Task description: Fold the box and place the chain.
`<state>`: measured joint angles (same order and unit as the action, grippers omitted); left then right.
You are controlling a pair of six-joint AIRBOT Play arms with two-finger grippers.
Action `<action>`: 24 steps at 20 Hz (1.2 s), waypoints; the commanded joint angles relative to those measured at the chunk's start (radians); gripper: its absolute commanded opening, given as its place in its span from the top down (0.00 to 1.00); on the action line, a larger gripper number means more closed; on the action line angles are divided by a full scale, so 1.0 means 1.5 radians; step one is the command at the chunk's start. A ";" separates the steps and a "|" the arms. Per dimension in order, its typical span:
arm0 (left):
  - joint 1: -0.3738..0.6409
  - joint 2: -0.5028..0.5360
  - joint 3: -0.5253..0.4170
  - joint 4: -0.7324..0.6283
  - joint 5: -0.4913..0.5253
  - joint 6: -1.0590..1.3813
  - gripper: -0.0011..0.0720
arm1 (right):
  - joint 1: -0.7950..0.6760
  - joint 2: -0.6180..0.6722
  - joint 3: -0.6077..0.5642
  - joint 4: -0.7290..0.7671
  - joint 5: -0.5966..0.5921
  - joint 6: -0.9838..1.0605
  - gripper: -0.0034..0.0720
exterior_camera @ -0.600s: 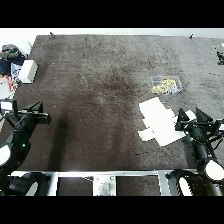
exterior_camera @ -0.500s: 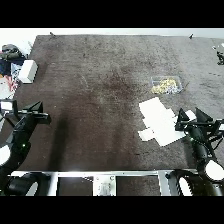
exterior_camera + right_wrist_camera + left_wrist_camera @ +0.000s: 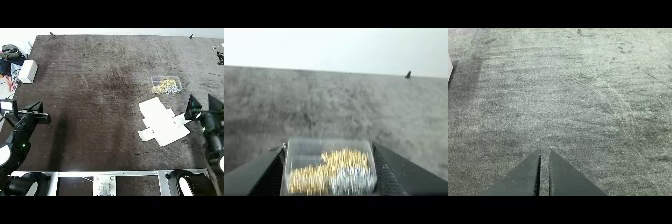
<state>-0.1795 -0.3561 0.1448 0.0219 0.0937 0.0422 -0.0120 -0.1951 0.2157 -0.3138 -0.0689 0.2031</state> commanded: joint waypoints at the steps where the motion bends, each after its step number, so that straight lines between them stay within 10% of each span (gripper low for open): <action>1: 0.001 0.001 0.000 0.000 0.000 0.000 0.90 | -0.009 -0.165 0.134 0.013 0.008 0.002 0.17; 5: 0.001 0.001 0.000 0.000 0.000 0.000 0.90 | -0.162 -0.440 0.333 0.033 0.314 0.039 0.25; 9: 0.001 0.000 0.000 0.000 0.000 0.000 0.90 | -0.343 -0.687 0.563 -0.204 0.705 0.237 0.25; 15: 0.001 0.001 0.000 0.000 0.000 0.000 0.90 | -0.426 -0.979 0.925 -0.448 1.080 0.336 0.25; 24: 0.001 0.001 0.000 0.000 0.000 0.000 0.90 | -0.427 -1.161 1.004 -0.577 1.141 0.243 0.33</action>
